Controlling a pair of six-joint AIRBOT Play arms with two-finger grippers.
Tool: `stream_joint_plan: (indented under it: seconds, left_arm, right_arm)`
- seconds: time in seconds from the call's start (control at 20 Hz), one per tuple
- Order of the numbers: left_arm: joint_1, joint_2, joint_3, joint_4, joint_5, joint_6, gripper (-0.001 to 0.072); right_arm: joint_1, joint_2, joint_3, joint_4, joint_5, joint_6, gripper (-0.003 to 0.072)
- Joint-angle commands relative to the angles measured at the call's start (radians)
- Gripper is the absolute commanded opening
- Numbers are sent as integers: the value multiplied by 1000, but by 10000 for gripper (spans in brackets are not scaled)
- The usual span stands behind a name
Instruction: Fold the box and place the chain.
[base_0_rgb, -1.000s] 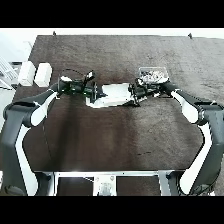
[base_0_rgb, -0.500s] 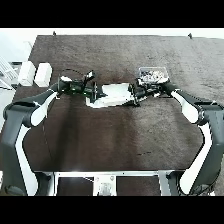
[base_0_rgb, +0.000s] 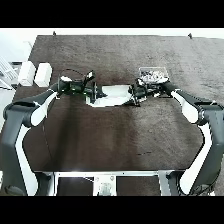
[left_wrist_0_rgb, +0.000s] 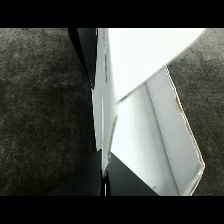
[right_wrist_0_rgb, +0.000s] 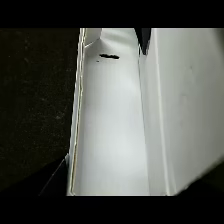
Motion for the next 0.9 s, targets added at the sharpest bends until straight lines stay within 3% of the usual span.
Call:
stream_joint_plan:
  seconds: [0.0,0.05,0.1,0.3,0.35,0.45,0.85]
  left_arm:
    - [0,0,0,-2,3,-1,22]
    - [0,0,0,-2,3,-1,22]
    - [0,0,0,-2,3,-1,22]
    - [0,0,0,-2,3,-1,22]
    - [0,0,0,-2,3,-1,22]
    - [0,0,0,-2,3,-1,22]
    - [0,0,0,-2,2,-1,22]
  right_arm:
    - [3,0,0,-23,4,1,481]
    - [3,0,0,-23,2,-4,496]
    - [3,0,0,-23,-8,-15,560]
    - [-15,0,0,20,23,-18,628]
    - [-23,0,1,41,51,-18,707]
    - [-29,0,1,63,81,-18,715]
    - [-20,0,1,37,22,-18,714]
